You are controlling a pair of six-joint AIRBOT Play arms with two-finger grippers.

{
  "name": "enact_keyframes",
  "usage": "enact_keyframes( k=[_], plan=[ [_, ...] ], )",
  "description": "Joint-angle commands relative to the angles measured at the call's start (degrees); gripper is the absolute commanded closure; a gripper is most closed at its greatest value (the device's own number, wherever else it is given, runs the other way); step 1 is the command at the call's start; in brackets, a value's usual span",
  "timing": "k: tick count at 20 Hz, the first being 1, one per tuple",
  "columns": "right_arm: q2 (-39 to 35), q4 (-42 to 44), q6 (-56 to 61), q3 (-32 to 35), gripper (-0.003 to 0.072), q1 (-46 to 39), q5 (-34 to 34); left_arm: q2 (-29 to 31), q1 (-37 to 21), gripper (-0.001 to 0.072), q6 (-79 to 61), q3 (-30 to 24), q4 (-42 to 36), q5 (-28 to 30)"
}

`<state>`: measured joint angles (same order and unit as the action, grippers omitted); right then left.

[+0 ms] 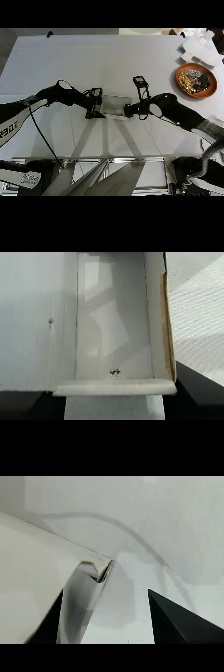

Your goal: Fold the box and place the chain.

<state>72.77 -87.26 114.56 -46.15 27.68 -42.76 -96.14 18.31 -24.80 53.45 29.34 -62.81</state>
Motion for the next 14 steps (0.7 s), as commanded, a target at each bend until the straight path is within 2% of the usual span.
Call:
enact_keyframes(
  k=[1, 4, 6, 7, 8, 14],
  plan=[
    [3.7, -7.6, 9.1, -3.4, 0.0109, 2.6, -4.4, 0.0, 0.0, 0.0432, 0.0, 0.0, 0.0, 0.0],
    [5.7, -14.6, 15.2, -7.2, 0.011, 4.7, -8.7, 0.0, 0.0, 0.0432, 0.0, 0.0, 0.0, 0.0],
    [6.9, -15.1, 15.7, -9.2, 0.012, 4.7, -12.5, 0.0, 0.0, 0.0432, 0.0, 0.0, 0.0, 0.0],
    [7.0, -15.1, 15.8, -9.4, 0.0165, 4.7, -13.5, 0.0, 0.0, 0.0432, 0.0, 0.0, 0.0, 0.0],
    [7.0, -15.1, 15.8, -9.4, 0.0165, 4.7, -14.2, 0.0, 0.0, 0.0432, 0.0, 0.0, 0.0, 0.0],
    [7.0, -13.2, 17.7, -9.5, 0.0165, 4.9, -13.3, 0.0, 0.0, 0.0432, 0.0, 0.0, 0.0, 0.0]
  ],
)
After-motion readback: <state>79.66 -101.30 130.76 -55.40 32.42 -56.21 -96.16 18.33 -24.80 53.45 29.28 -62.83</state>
